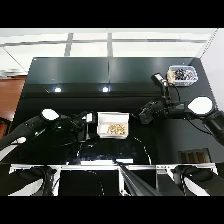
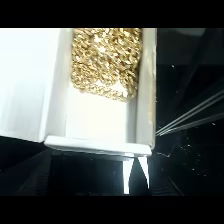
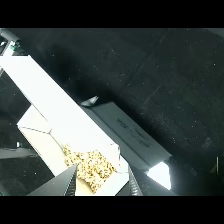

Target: Fold the box and place the chain.

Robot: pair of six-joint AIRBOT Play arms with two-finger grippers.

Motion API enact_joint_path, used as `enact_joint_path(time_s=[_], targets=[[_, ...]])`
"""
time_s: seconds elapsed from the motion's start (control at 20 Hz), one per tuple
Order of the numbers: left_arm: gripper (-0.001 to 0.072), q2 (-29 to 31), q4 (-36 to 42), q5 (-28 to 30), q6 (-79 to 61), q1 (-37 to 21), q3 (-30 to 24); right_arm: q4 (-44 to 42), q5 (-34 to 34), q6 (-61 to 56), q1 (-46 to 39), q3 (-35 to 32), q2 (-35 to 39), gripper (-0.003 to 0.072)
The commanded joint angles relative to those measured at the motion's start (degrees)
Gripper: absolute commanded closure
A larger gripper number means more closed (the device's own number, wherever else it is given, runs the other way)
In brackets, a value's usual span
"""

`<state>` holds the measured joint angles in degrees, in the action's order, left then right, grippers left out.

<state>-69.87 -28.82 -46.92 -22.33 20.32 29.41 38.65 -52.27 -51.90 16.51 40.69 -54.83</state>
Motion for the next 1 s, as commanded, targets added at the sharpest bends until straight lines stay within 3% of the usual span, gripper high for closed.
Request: enact_joint_path(time_s=[0.0,0.25,0.4,0.5,0.55,0.6,0.8,0.95], targets=[[-0.0001,-0.31,1.27,1.33,-0.52,0.50,0.07,-0.02,0.15,0.04,0.02,0.00,-0.04,0.0312],[0.0001,-0.31,1.20,1.88,-0.48,4.46,0.07,-0.02,0.22,0.04,0.02,0.00,-0.04,0.0312],[0.0047,-0.31,0.83,3.85,-0.44,6.45,0.04,-0.02,0.46,0.04,0.04,0.00,-0.04,0.0312],[0.0241,-0.31,0.79,5.11,-0.04,6.47,-0.02,0.00,1.09,0.04,0.04,0.00,-0.04,0.0311],[0.0247,-0.31,0.81,5.46,-0.02,6.49,-0.02,-0.20,2.21,-0.31,0.04,0.00,-0.04,0.0220],[0.0247,-0.31,0.81,5.79,-0.02,6.49,-0.02,-1.20,4.24,-1.75,0.04,0.00,-0.04,-0.0034],[0.0247,-0.35,0.81,6.08,-0.02,6.54,-0.02,-14.43,18.62,1.03,1.57,0.04,-1.11,-0.0033],[0.0246,-0.35,0.81,6.05,-0.02,6.54,-0.02,-12.52,19.63,1.57,3.54,0.04,-7.61,-0.0032]])
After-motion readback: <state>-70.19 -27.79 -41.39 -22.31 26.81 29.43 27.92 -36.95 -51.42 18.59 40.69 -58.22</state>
